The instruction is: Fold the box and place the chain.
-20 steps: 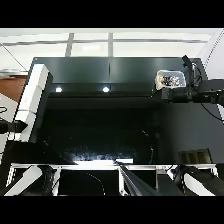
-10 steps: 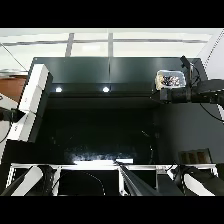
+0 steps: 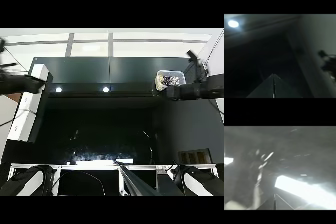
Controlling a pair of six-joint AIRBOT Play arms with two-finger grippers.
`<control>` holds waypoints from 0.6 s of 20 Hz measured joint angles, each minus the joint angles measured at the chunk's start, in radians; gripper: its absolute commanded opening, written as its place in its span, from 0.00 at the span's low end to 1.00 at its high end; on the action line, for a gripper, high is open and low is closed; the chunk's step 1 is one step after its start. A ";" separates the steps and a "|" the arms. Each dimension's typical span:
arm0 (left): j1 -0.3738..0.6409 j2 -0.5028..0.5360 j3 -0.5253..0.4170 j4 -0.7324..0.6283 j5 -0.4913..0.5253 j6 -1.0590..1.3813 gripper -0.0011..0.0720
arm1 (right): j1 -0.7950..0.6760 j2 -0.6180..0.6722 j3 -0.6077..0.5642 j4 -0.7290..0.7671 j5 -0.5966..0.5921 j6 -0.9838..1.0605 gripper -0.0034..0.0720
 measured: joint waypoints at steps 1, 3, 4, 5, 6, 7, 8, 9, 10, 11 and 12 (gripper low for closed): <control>-0.114 0.000 -0.007 0.076 0.041 -0.103 0.05 | 0.002 0.048 0.009 -0.080 0.022 0.051 0.07; -0.317 0.001 -0.031 0.237 0.118 -0.307 0.05 | 0.009 0.150 -0.003 -0.277 0.080 0.172 0.07; -0.404 0.002 -0.053 0.319 0.159 -0.395 0.05 | 0.011 0.194 -0.028 -0.377 0.100 0.226 0.07; -0.464 0.002 -0.080 0.389 0.186 -0.465 0.05 | 0.010 0.236 -0.070 -0.477 0.117 0.271 0.08; -0.507 0.002 -0.113 0.454 0.206 -0.537 0.05 | 0.008 0.266 -0.116 -0.543 0.129 0.304 0.07; -0.529 0.005 -0.146 0.491 0.222 -0.601 0.05 | 0.006 0.291 -0.171 -0.589 0.146 0.331 0.08; -0.541 0.011 -0.182 0.517 0.233 -0.658 0.05 | 0.005 0.308 -0.225 -0.614 0.170 0.351 0.07; -0.548 0.019 -0.211 0.536 0.246 -0.698 0.05 | 0.006 0.320 -0.268 -0.622 0.201 0.356 0.07; -0.552 0.030 -0.233 0.557 0.264 -0.730 0.05 | 0.012 0.329 -0.303 -0.624 0.238 0.354 0.07; -0.553 0.041 -0.249 0.574 0.278 -0.754 0.05 | 0.018 0.335 -0.327 -0.631 0.269 0.341 0.07; -0.549 0.052 -0.260 0.588 0.291 -0.772 0.05 | 0.024 0.341 -0.345 -0.636 0.305 0.325 0.07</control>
